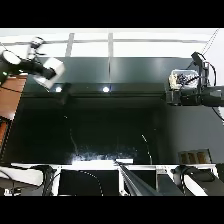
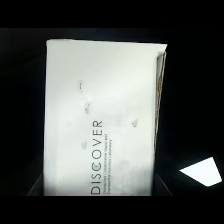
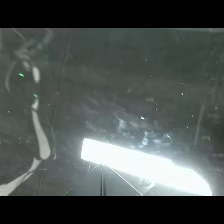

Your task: Fold the box and place the chain.

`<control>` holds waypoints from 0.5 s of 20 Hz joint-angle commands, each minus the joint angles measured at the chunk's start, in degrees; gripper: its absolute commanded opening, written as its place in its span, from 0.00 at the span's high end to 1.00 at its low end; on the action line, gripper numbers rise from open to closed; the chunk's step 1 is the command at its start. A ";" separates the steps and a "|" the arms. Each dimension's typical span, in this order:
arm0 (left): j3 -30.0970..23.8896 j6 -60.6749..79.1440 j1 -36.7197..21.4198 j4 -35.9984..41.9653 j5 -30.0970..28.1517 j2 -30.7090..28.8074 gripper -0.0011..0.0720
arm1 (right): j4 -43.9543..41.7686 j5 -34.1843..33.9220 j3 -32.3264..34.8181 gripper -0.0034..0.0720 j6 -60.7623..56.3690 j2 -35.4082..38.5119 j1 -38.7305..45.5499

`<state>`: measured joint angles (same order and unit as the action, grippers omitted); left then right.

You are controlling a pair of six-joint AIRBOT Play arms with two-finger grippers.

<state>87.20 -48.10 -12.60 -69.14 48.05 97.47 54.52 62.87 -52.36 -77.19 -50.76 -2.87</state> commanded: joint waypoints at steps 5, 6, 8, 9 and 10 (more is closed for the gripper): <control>27.10 -13.66 -8.07 -4.35 0.39 21.49 0.59 | -0.87 -4.04 0.00 0.93 0.07 0.00 -0.04; 29.88 -14.36 -8.04 -2.58 2.12 24.15 0.59 | -0.85 -5.16 0.00 0.93 0.07 0.00 -0.04; 31.85 -14.36 -8.07 1.88 3.96 27.58 0.58 | -0.72 -6.56 0.00 0.93 0.04 0.00 -0.04; 31.74 -14.34 -8.07 2.73 4.66 28.39 0.58 | -0.72 -6.58 0.00 0.93 0.04 0.00 -0.04; 31.74 -14.25 -7.89 2.47 5.86 28.85 0.53 | -0.70 -6.45 0.00 0.93 0.04 0.00 -0.04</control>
<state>116.11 -61.30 -20.34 -69.34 51.31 122.45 53.78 57.76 -52.36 -77.17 -50.78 -2.87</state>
